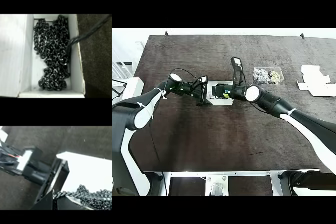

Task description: Fold the box and place the chain.

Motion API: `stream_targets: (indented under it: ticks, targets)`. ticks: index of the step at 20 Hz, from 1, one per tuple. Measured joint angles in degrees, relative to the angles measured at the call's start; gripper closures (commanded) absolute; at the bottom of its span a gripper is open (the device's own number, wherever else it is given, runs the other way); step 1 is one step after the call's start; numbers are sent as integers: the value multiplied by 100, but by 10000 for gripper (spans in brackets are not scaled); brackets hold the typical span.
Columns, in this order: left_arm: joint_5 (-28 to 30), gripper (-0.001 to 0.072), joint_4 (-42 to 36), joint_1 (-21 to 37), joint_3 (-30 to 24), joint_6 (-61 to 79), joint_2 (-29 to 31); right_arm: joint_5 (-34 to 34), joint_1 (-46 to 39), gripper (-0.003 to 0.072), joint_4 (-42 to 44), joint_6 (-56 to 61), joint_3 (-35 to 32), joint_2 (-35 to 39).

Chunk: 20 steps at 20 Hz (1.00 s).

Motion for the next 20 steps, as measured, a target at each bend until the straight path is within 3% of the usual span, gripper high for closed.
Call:
stream_targets:
  ticks: [2,7,12,15,20]
  targets:
    - [0,247,0,0,0,0,0,-81,20,333,42,9,0,-197]
    - [2,247,0,0,0,0,0,-164,-240,329,44,-81,0,-372]
    - [2,247,0,0,0,0,0,407,-1088,329,-293,-227,-166,-98]
    - [2,247,2,0,0,0,0,566,-1856,213,-474,-238,-487,76]
    - [2,247,0,-2,0,0,0,573,-2879,212,-356,-203,-472,-385]
